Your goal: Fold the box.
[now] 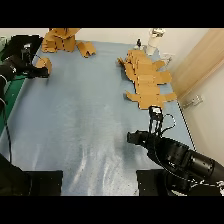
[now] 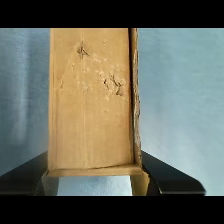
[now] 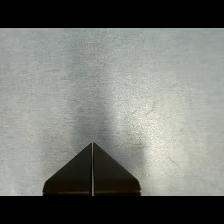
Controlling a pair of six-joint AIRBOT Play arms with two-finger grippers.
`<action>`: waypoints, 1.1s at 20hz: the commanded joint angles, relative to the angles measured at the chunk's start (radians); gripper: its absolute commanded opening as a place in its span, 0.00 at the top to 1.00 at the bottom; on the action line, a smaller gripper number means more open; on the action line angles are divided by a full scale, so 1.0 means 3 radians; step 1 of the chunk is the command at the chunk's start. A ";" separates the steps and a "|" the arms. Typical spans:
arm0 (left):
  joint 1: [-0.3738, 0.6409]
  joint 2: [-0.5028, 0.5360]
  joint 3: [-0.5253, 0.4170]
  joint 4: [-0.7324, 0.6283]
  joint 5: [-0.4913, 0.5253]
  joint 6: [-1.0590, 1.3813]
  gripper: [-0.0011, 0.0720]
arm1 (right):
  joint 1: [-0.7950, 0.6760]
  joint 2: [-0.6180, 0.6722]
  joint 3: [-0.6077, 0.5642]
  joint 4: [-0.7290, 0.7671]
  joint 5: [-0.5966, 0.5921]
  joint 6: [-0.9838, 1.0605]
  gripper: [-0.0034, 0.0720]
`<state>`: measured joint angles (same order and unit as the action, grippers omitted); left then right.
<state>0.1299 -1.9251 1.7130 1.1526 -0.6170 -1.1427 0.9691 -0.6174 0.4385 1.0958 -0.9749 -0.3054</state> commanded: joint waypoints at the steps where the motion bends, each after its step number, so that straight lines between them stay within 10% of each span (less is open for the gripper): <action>1: 0.0027 -0.0366 0.0417 0.0052 -0.0100 -0.0095 0.35 | 0.0000 -0.0001 0.0003 -0.0013 0.0025 0.0009 0.95; 13: 0.0024 -0.0426 0.0420 0.0524 -0.0100 -0.0090 0.35 | 0.0000 -0.0001 0.0003 -0.0064 0.0154 0.0010 0.95; 15: 0.0019 -0.0441 0.0418 0.0521 -0.0142 -0.0086 0.03 | 0.0000 -0.0001 0.0003 -0.0064 0.0175 0.0010 0.95; 22: 0.0058 -0.0313 0.0507 0.0523 -0.0540 -0.0090 0.02 | 0.0000 -0.0001 0.0003 -0.0060 0.0179 0.0011 0.95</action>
<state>0.1429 -2.0415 1.8511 1.3128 -0.7219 -1.1717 0.9695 -0.6174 0.4385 1.0775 -0.9237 -0.3023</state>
